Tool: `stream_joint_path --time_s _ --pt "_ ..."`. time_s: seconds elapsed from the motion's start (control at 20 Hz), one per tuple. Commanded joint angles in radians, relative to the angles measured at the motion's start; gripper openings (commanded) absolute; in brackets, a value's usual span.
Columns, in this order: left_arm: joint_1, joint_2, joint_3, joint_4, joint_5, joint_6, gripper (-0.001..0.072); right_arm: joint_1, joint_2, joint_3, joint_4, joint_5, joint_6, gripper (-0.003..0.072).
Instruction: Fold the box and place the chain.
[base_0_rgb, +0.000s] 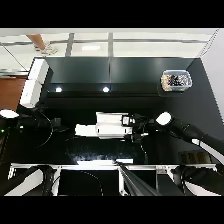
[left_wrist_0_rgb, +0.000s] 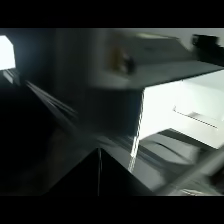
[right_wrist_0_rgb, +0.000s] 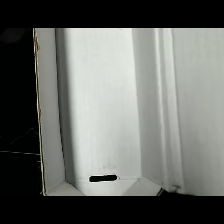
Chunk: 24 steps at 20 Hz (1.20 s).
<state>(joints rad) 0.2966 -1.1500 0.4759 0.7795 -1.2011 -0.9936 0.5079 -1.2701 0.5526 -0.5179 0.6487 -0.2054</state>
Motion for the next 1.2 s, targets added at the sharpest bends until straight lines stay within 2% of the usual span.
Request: stream_joint_path --time_s 0.0,0.1,0.25,0.5,0.55,0.65,0.7,0.75,0.85,0.95,1.05,1.15 --pt "-0.024 -0.136 -0.014 -0.071 -0.055 -0.04 0.0029 0.001 0.0 0.001 0.0 0.001 0.0 0.0486" --pt "-0.102 -0.2 -0.014 -0.146 -0.027 0.0 0.0029 0.001 0.0 0.001 0.0 0.001 0.0 0.0486" --pt "-0.2 -0.221 -0.009 -0.257 0.04 0.037 0.0029 0.001 0.0 0.001 0.0 0.001 0.0 0.0486" --pt "-0.283 -0.221 0.021 -0.268 0.024 0.091 0.0033 0.001 0.0 0.001 0.0 0.001 0.0 0.0486" --pt "-0.283 -0.221 0.034 -0.268 -0.002 0.108 0.0076 0.001 0.0 0.001 0.0 0.001 0.0 0.0486" --pt "-0.28 -0.217 0.068 -0.258 -0.058 0.115 0.0377 0.001 0.0 0.001 0.0 0.001 0.0 0.0486" --pt "-0.281 -0.217 0.092 -0.241 -0.084 0.115 0.0649 0.001 0.0 0.001 0.0 0.001 0.0 0.0486" --pt "-0.281 -0.217 0.115 -0.225 -0.107 0.114 0.0716 0.001 0.0 0.001 0.0 0.001 0.0 0.0486" --pt "-0.286 -0.212 0.153 -0.219 -0.143 0.099 0.0716 0.001 0.0 0.001 0.0 0.001 0.0 0.0486" --pt "-0.312 -0.183 0.164 -0.217 -0.126 0.088 0.0716 0.001 0.0 0.001 0.0 0.001 0.0 0.0486" --pt "-0.365 -0.133 0.164 -0.172 -0.046 0.029 0.0715 0.001 0.0 0.001 0.0 0.001 0.0 0.0486" --pt "-0.439 -0.082 0.164 -0.111 0.081 -0.055 0.0714 0.001 0.0 0.001 0.0 0.0 0.0 0.0486"
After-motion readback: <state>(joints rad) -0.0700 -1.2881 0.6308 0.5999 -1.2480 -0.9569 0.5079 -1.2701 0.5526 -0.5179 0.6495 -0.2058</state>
